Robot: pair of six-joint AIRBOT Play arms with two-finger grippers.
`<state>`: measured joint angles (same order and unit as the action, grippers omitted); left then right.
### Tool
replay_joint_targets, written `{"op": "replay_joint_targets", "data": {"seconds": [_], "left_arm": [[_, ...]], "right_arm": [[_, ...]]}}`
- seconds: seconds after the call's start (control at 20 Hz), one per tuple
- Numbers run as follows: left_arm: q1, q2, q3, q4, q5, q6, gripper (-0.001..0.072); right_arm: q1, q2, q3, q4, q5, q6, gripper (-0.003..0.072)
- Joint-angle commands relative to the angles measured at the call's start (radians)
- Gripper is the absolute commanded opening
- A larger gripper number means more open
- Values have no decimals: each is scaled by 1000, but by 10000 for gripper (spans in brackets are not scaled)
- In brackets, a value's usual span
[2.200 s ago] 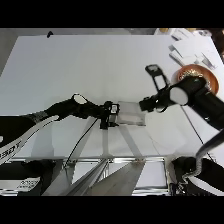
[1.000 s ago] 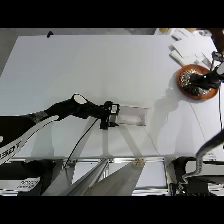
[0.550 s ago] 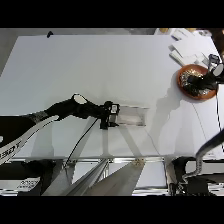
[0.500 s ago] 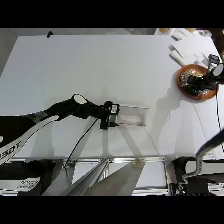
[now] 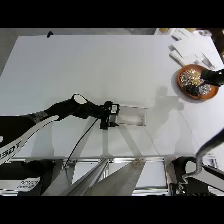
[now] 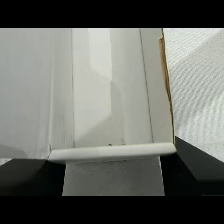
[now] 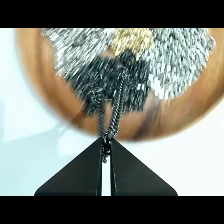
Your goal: Fold the box and place the chain.
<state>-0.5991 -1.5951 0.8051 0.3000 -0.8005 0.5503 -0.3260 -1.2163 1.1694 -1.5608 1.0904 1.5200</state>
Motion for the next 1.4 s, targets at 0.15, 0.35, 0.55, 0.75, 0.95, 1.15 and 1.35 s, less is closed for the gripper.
{"op": "replay_joint_targets", "data": {"seconds": [0.15,0.35,0.55,0.75,0.95,1.15,1.35], "left_arm": [[0,0,0,0,0,0,149],[0,0,0,0,0,0,149],[0,0,0,0,0,0,149],[0,0,0,0,0,0,149],[0,0,0,0,0,0,149],[0,0,0,1,0,0,149],[0,0,0,0,0,0,149]], "right_arm": [[1,344,0,223,238,-90,19],[1,513,0,306,301,-97,19],[10,641,-2,434,337,-105,19],[169,695,-3,438,354,-103,19],[369,697,-5,438,358,-81,20],[493,697,-79,451,308,-76,20],[612,692,-282,522,129,-78,20]]}}
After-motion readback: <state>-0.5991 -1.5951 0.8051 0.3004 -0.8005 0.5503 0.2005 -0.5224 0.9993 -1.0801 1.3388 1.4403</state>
